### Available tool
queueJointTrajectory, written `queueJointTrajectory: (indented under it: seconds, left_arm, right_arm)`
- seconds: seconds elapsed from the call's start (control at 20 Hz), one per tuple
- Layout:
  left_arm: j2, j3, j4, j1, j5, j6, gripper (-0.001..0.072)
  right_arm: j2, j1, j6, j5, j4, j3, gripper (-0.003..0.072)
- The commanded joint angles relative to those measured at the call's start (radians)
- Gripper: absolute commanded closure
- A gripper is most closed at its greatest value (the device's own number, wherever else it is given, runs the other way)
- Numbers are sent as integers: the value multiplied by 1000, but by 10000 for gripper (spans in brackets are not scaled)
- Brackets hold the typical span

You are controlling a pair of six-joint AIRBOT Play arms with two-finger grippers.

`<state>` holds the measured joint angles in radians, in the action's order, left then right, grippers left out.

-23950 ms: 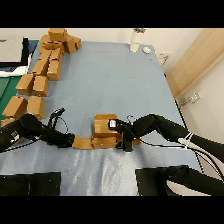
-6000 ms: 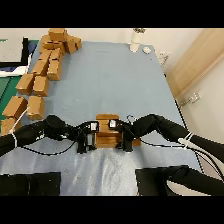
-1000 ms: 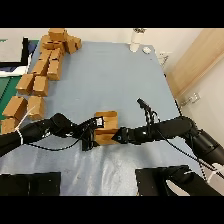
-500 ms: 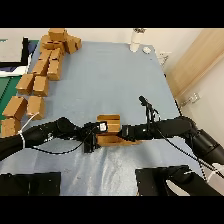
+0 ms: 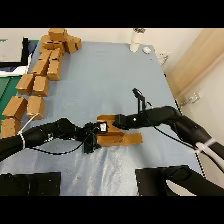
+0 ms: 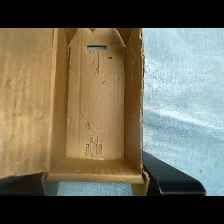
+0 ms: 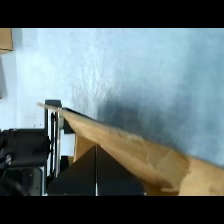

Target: Fold the box.

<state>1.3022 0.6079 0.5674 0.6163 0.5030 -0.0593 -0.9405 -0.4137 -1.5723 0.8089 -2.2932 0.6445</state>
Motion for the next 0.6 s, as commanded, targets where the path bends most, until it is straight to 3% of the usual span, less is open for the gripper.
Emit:
queueJointTrajectory:
  seconds: [0.0,0.25,0.55]
  left_arm:
    - [1,0,2,0,-3,0,288]
    - [1,0,2,0,-3,0,287]
    - [1,0,2,0,-3,0,288]
  right_arm:
    - [-161,0,-111,-12,14,92,683]
    - [-301,0,-219,-10,19,93,683]
    - [-338,-31,-248,-4,31,90,683]
